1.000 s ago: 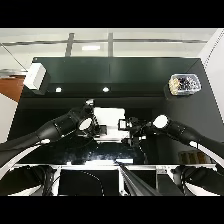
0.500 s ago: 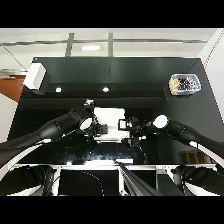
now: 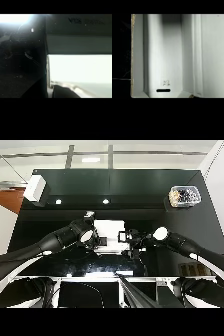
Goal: Fold the box and place the chain.
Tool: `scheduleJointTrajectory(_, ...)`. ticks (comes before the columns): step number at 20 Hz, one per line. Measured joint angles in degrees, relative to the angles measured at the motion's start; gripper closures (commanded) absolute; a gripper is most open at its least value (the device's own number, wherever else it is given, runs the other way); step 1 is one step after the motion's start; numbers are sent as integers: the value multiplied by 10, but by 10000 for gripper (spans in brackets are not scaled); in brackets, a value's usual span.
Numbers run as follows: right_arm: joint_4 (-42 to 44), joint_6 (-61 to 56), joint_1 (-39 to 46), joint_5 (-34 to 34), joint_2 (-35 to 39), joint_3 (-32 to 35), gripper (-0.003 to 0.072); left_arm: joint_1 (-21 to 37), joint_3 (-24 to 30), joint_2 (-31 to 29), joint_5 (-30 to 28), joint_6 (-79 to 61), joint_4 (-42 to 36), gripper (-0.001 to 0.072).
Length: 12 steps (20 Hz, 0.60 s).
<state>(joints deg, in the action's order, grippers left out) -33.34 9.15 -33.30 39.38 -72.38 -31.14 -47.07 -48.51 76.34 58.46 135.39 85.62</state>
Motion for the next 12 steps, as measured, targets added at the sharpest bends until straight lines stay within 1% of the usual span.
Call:
scheduleJointTrajectory(2,0,0,0,0,0,0,204,0,0,0,2,0,0,679)
scheduleJointTrajectory(3,0,-1,0,0,0,0,205,0,-1,0,3,0,0,640)
scheduleJointTrajectory(4,0,-1,0,0,0,0,204,0,-2,0,7,1,-1,521)
scheduleJointTrajectory(5,0,-2,0,0,0,0,204,0,-5,0,10,2,-2,465)
scheduleJointTrajectory(8,0,-2,0,0,0,0,205,4,-14,0,13,2,0,462)
scheduleJointTrajectory(10,0,-2,0,0,0,0,205,6,-18,0,25,2,3,311)
scheduleJointTrajectory(12,0,-2,0,0,0,0,204,7,-20,0,25,2,7,306)
